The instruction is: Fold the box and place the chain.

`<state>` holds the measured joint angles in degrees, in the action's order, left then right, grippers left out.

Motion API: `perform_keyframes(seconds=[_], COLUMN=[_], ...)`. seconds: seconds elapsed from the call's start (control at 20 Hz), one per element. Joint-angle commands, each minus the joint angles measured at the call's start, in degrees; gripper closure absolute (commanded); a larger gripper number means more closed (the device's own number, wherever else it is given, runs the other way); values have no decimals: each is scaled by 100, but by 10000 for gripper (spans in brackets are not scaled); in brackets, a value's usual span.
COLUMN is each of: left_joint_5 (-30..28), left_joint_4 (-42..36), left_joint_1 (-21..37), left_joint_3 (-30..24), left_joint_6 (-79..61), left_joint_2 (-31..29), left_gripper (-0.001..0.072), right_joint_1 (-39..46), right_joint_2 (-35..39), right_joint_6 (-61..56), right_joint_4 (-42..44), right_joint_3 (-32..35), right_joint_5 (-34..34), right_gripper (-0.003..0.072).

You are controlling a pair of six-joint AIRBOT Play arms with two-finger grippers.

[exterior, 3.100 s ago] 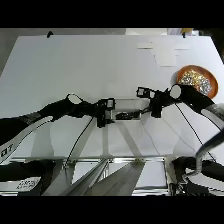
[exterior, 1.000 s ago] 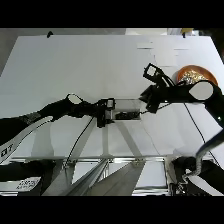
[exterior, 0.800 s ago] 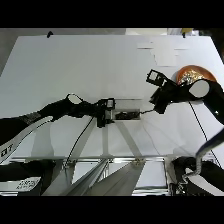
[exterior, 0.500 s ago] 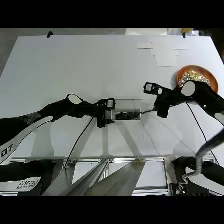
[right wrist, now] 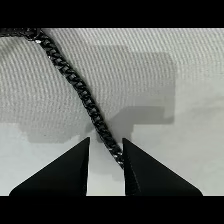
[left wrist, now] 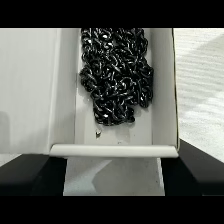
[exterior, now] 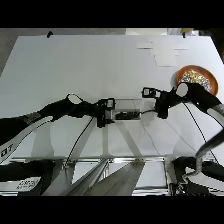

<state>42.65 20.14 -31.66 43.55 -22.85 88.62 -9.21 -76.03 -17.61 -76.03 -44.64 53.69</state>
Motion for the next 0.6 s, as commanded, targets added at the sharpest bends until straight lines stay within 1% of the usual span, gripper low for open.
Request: perform_keyframes(seconds=[0.0,0.05,0.1,0.15,0.2,0.25,0.3,0.4,0.55], left_joint_5=[0,0,0,0,0,0,0,0,0], left_joint_4=[2,2,2,2,2,2,2,2,2], left_joint_1=[2,2,2,2,2,2,2,2,2], left_joint_3=[-2,-2,-2,-2,-2,-2,-2,-2,-2], left_joint_6=[-2,-2,-2,-2,-2,-2,-2,-2,-2], left_joint_2=[0,0,0,0,0,0,0,0,0], left_gripper=[438,438,438,438,438,438,438,438,438], right_joint_1=[4,4,4,4,4,4,4,4,4], right_joint_2=[-184,-225,-260,-295,-304,-302,-293,-177,313], right_joint_6=[13,13,13,11,9,9,0,-11,-13], right_joint_4=[-26,-28,-28,-26,-26,-26,-26,-28,-52], right_joint_3=[4,4,4,4,4,4,4,4,4], right_joint_5=[50,44,4,-46,-63,-59,9,146,308], right_gripper=[470,512,534,535,550,655,671,671,671])
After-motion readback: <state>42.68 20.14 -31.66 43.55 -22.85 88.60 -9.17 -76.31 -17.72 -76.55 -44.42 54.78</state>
